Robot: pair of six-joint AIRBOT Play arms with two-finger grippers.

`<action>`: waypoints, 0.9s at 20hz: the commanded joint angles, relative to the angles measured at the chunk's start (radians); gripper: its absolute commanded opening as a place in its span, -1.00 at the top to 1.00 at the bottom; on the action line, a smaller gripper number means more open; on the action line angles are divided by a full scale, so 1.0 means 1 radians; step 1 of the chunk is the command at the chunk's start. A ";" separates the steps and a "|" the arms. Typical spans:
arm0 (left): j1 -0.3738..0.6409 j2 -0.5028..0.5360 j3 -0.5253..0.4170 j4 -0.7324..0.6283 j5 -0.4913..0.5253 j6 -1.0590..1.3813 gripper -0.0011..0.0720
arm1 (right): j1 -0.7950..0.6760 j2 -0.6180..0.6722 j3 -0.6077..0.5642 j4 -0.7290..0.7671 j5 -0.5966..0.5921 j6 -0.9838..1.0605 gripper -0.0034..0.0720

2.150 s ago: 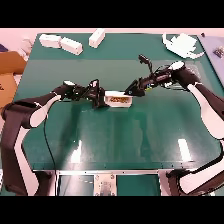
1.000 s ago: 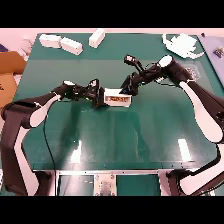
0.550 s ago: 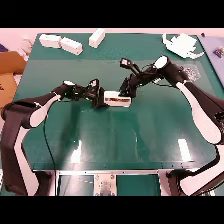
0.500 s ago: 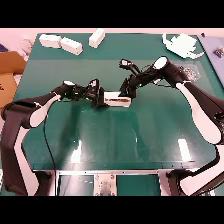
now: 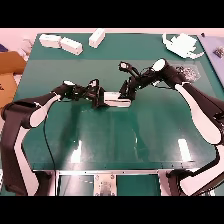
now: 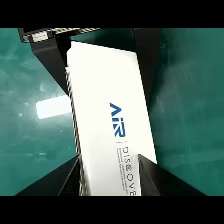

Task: Fold the box and place the chain.

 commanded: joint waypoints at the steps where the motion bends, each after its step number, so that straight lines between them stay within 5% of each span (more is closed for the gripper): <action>1: 0.000 0.001 0.000 -0.001 0.002 0.001 -0.01 | 0.011 -0.001 -0.028 -0.005 -0.016 0.002 -0.13; 18: 0.000 0.001 0.000 -0.001 0.002 0.001 -0.01 | 0.021 -0.001 -0.194 0.014 -0.113 -0.041 -0.24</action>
